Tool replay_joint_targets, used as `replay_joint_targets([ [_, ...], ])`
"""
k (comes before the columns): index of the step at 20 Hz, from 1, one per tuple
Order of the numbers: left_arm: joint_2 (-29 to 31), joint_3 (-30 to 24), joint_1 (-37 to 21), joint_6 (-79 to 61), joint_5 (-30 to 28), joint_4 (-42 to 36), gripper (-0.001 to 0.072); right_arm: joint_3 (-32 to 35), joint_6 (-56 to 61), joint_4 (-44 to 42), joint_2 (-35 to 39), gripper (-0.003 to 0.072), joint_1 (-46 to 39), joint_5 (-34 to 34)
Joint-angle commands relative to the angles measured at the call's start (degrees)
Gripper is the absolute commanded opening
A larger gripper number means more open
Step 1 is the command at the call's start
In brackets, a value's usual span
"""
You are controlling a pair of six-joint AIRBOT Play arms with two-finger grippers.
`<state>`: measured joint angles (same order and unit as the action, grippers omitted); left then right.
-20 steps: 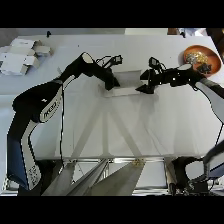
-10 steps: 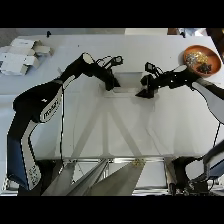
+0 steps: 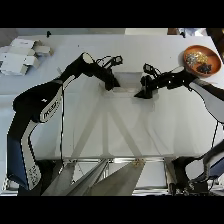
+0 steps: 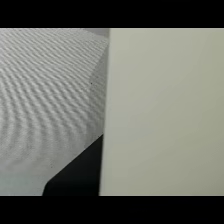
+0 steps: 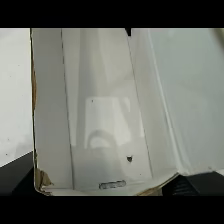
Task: Fold the box and place the chain.
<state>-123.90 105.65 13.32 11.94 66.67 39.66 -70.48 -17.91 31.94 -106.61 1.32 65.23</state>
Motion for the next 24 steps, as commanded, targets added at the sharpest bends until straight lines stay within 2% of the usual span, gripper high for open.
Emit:
replay_joint_targets([
  [1,0.0,0.0,0.0,0.0,0.0,0.0,0.0018,-1.4,0.2,0.2,-0.6,0.0685,0.5,1.2],
  [4,0.0,0.0,0.0,0.0,0.0,0.0,0.0018,-1.9,0.6,1.4,-0.9,0.0685,1.0,2.7],
  [17,0.0,0.0,0.0,0.0,0.0,0.0,0.0018,-1.9,4.0,2.9,-1.3,0.0685,1.4,-0.3],
  [24,0.0,0.0,0.0,0.0,0.0,0.0,0.0018,-1.9,4.0,3.8,-1.2,0.0685,0.0,0.3],
])
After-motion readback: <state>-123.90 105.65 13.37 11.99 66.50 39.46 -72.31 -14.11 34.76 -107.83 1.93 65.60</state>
